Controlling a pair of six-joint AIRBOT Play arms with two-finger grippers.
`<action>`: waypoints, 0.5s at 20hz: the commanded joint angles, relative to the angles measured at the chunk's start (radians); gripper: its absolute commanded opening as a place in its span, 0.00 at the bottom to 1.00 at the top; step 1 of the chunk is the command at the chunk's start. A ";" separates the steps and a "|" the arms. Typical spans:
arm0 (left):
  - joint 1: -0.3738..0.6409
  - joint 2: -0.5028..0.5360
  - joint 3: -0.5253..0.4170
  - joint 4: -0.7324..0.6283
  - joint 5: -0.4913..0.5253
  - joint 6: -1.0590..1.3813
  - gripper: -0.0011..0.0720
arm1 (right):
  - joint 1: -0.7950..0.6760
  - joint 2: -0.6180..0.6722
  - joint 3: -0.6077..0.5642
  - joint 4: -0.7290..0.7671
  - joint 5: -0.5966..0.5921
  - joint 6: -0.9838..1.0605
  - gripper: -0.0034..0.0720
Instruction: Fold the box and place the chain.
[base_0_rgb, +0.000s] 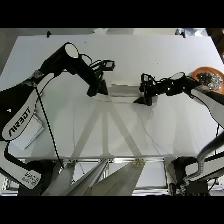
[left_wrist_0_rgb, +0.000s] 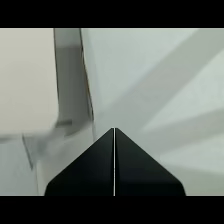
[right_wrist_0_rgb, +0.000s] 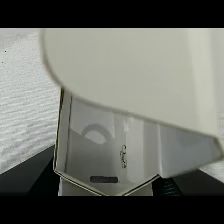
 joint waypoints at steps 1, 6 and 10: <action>-0.041 -0.014 0.000 -0.146 0.129 -0.006 0.03 | -0.001 0.000 0.000 0.000 0.000 0.000 0.36; -0.027 -0.023 0.000 -0.272 0.512 -0.078 0.03 | 0.000 0.000 0.000 0.001 0.000 0.000 0.36; -0.027 -0.069 0.000 -0.264 0.661 -0.254 0.03 | 0.000 0.000 0.000 0.001 0.000 0.000 0.36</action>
